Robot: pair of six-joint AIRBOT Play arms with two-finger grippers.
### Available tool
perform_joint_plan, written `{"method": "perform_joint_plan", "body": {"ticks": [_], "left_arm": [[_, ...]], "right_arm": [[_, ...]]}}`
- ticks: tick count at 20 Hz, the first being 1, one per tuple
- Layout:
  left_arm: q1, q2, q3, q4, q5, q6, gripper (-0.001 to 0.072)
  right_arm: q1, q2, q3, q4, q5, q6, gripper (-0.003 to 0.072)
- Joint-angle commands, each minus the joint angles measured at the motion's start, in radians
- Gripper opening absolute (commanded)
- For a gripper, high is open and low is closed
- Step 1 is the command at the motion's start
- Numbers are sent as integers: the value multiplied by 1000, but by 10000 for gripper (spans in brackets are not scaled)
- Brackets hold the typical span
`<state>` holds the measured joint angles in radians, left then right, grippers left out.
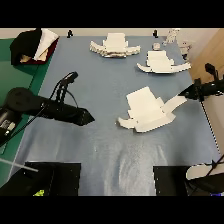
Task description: Fold the box.
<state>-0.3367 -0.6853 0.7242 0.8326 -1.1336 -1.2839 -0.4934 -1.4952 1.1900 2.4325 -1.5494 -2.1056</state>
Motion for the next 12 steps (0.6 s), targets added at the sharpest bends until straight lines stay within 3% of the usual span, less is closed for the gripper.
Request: {"method": "perform_joint_plan", "body": {"ticks": [1,3,6,9,10,11,12], "left_arm": [[29,145,-89,43,-58,-4,11],[70,163,-136,43,-72,-2,11],[137,96,-153,7,-79,89,11],[199,-57,-153,-138,-82,228,11],[214,-118,-152,-195,-81,283,12],[222,-172,-151,-242,-78,307,12],[226,-223,-149,-277,-78,311,12]], "right_arm": [[116,284,-314,10,206,77,0],[178,472,-505,8,290,124,0],[260,716,-729,-60,413,243,0],[295,828,-819,-165,457,346,3],[296,834,-821,-190,441,358,82],[296,831,-821,-199,429,360,254],[296,822,-819,-200,410,359,301]]}}
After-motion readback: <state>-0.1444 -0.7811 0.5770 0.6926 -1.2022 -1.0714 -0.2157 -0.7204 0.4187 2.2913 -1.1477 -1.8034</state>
